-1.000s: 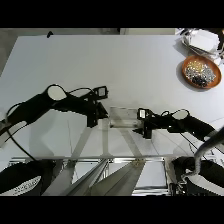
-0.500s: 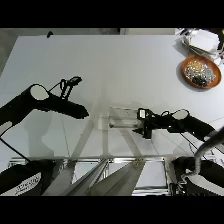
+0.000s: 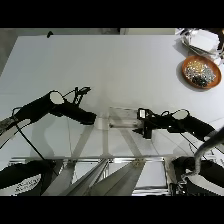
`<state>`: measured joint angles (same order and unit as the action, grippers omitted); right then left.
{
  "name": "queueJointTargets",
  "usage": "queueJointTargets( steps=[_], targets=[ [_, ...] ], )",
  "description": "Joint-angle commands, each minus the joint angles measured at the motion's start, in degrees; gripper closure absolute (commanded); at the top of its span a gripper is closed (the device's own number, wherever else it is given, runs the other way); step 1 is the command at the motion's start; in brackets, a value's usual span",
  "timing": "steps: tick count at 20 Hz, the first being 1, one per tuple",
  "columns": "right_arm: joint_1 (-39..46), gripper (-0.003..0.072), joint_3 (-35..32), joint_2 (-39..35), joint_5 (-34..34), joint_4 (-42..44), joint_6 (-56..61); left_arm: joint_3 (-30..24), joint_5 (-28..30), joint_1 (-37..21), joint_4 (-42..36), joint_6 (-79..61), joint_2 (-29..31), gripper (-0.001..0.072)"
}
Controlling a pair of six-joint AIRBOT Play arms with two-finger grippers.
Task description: Fold the box and place the chain.
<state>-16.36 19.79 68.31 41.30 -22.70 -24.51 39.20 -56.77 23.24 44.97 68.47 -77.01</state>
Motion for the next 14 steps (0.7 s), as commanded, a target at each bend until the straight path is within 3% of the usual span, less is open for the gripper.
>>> queueJointTargets(
  steps=[1,6,9,10,14],
  targets=[
    [0.0,0.0221,0.0,0.0,0.0,0.0,0.0,0.0,0.2,1.8,-2.3,-0.5,-0.5,0.0698],
    [0.0,0.0221,0.0,0.0,0.0,0.0,0.0,0.0,0.2,2.0,-3.3,-0.6,-0.4,0.0695],
    [0.0,0.0221,0.0,0.0,0.0,0.0,0.0,0.0,0.8,2.9,-7.2,-4.6,0.2,0.0521],
    [0.0,0.0221,0.0,0.0,0.0,0.0,0.0,0.0,1.1,3.3,-8.2,-5.6,0.3,0.0494],
    [0.0,0.0221,0.0,0.0,0.0,0.0,0.0,0.0,1.9,4.3,-9.4,-5.7,0.4,0.0493]
  ],
)
